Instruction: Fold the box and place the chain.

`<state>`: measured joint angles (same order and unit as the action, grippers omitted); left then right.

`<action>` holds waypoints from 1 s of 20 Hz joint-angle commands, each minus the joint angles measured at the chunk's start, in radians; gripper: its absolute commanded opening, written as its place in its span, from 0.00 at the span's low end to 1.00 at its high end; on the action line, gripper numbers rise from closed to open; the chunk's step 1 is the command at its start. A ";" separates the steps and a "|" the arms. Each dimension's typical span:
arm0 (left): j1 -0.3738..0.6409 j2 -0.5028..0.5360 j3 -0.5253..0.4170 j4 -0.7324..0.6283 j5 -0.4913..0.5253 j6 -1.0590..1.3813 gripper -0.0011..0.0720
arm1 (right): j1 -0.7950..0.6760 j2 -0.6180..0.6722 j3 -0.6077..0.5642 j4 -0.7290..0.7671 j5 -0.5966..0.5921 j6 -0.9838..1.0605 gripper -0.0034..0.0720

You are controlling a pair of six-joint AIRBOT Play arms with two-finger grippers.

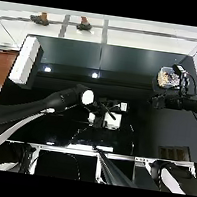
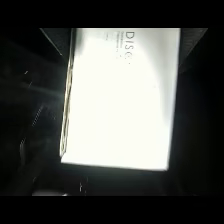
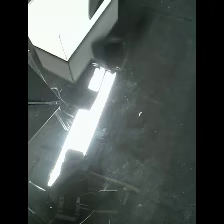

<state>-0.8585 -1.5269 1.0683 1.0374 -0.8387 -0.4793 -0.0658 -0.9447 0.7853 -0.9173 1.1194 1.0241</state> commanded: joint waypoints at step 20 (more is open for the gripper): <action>1.111 0.508 -0.279 0.558 -0.557 -0.936 0.48 | -0.001 0.000 0.000 0.000 -0.002 0.013 0.07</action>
<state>0.0784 -1.0393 0.8669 1.5131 -1.4059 -1.3796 -0.0662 -0.9447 0.7853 -0.9173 1.1194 1.0370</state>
